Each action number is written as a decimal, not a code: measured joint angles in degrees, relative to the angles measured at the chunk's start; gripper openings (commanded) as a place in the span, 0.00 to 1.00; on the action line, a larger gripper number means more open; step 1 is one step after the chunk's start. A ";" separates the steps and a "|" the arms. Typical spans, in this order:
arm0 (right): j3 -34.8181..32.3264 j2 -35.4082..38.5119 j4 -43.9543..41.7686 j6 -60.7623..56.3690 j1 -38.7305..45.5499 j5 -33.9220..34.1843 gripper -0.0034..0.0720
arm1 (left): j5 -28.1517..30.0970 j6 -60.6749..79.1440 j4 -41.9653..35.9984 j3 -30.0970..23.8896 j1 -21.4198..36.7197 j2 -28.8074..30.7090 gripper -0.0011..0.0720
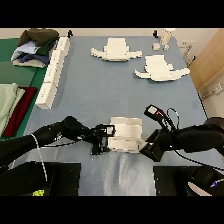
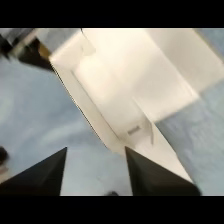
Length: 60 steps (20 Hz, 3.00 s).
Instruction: Fold the box.
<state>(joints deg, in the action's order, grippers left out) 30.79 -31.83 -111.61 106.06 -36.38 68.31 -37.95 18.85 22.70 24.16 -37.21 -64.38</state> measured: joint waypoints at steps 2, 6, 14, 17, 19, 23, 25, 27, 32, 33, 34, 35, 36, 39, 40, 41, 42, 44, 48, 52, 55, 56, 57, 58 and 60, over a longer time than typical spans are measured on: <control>-1.42 1.31 4.68 3.56 -0.15 0.83 0.98 | 0.00 0.00 0.00 0.00 0.00 0.00 0.62; -5.92 2.45 9.31 16.13 -0.39 -4.63 0.98 | 0.00 0.00 0.00 0.00 0.00 0.00 0.62; -11.58 0.52 5.90 35.47 -0.52 -14.29 0.64 | 0.00 -0.02 0.00 0.00 0.00 0.00 0.62; -11.93 -0.98 5.07 37.20 -0.55 -16.22 0.24 | 0.00 -0.02 0.00 0.00 0.00 0.00 0.62; -12.09 -1.90 4.79 37.99 -0.59 -17.59 0.24 | 0.02 -0.04 0.00 0.00 0.00 0.00 0.62; -12.13 -3.56 2.71 39.08 -0.66 -20.52 0.22 | 0.00 -0.04 0.00 0.00 0.00 0.00 0.62; -12.15 -4.76 1.11 39.63 -0.66 -21.57 0.14 | 0.00 -0.07 0.00 0.00 0.00 0.00 0.62; -12.13 -6.21 -0.57 40.41 -0.66 -22.62 0.14 | 0.02 -0.07 0.00 0.00 0.00 0.00 0.62; -12.13 -9.70 -3.61 42.49 -0.66 -25.66 0.65 | 0.04 -0.09 0.00 0.00 0.00 0.00 0.62; -12.13 -10.21 -3.98 42.56 -0.68 -26.23 0.69 | 0.13 -0.09 -0.02 0.00 0.00 0.00 0.62; -12.13 -10.49 -4.11 42.75 -0.68 -26.62 0.69 | 0.15 -0.09 -0.02 0.00 0.02 0.00 0.62; -12.13 -10.73 -4.17 42.80 -0.66 -27.08 0.69 | 0.15 -0.20 -0.04 0.00 0.02 0.00 0.62; -12.13 -10.88 -4.26 42.82 -0.63 -27.26 0.69 | 0.15 -0.20 -0.04 0.00 0.02 0.00 0.62; -11.50 -11.15 -3.63 40.46 -0.46 -26.91 0.59 | 0.20 -0.17 -0.04 0.00 0.02 0.00 0.62; -11.02 -11.21 -2.71 38.88 -0.42 -26.23 0.42 | 0.20 -0.15 -0.07 0.00 0.02 0.00 0.62; -10.34 -11.23 -1.05 36.54 -0.39 -24.92 0.33 | 0.17 -0.09 -0.02 0.00 0.02 0.00 0.62; -9.55 -11.26 0.81 33.79 -0.37 -23.21 0.24 | 0.07 0.02 0.00 0.00 0.02 0.00 0.62; -7.63 -11.26 5.57 26.29 -0.39 -18.67 0.06 | -0.31 0.04 0.09 0.00 0.00 0.00 0.62; -3.76 -11.26 20.04 5.51 -0.39 -8.70 0.05 | -0.13 0.02 0.04 0.00 0.00 0.00 0.62; -1.57 -11.37 36.57 -23.61 2.05 0.72 0.05 | -0.04 0.02 0.00 0.00 0.00 0.00 0.62; -1.62 -11.39 37.29 -35.34 9.90 6.10 0.05 | -0.02 0.02 0.02 0.00 0.00 0.00 0.62; -1.92 -11.41 35.17 -37.31 13.62 6.29 0.05 | 0.00 0.00 0.00 0.00 0.00 0.00 0.62; -2.38 -11.41 32.44 -37.83 17.29 6.36 0.05 | 0.00 0.00 0.02 0.00 0.00 0.00 0.62; -2.93 -11.50 29.31 -37.70 21.18 6.34 0.05 | 0.02 0.00 0.00 0.00 0.00 0.00 0.62; -4.37 -11.96 20.81 -34.36 29.57 6.19 0.05 | 0.02 0.00 0.00 0.00 0.00 0.00 0.62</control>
<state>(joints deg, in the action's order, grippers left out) 26.41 -43.79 -90.80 71.70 -6.81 74.50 -37.93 18.85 22.70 24.16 -37.21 -64.38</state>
